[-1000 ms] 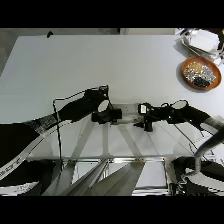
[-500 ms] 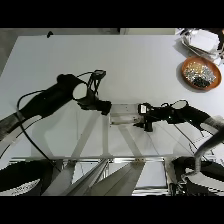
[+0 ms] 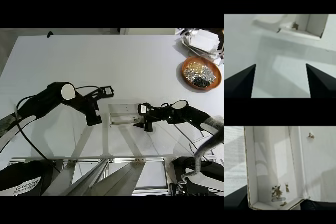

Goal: Fold the box and place the chain.

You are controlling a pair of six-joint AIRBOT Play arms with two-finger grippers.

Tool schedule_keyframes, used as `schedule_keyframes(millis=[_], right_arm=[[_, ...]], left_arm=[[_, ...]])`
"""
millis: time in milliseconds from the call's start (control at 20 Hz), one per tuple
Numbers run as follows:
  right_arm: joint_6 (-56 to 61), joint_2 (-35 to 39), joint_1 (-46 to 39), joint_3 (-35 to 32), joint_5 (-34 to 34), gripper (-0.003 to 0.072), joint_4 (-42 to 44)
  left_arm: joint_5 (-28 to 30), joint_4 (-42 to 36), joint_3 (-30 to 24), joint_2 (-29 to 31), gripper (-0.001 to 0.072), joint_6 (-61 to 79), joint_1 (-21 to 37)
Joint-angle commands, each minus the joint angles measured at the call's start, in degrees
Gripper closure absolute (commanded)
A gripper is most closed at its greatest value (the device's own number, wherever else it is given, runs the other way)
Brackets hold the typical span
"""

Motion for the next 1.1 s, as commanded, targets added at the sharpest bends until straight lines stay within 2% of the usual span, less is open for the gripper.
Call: schedule_keyframes(millis=[0,150,800,1050], right_arm=[[0.02,0.02,-0.02,0.00,0.00,0.0249,0.02],[0.00,0.02,-0.02,0.00,0.00,0.0249,0.00],[0.00,0.02,-0.02,0.00,0.00,0.0249,0.00],[0.02,0.02,-0.02,0.00,0.00,0.0249,0.00]], left_arm=[[6.49,-12.90,-3.06,-4.39,0.0005,20.70,0.44],[6.49,-14.23,-3.06,-6.21,0.0003,24.74,-0.28],[7.69,-15.10,-3.37,-6.25,0.0002,24.72,-2.84],[9.79,-16.65,-3.69,-6.38,0.0001,24.57,-3.63]])
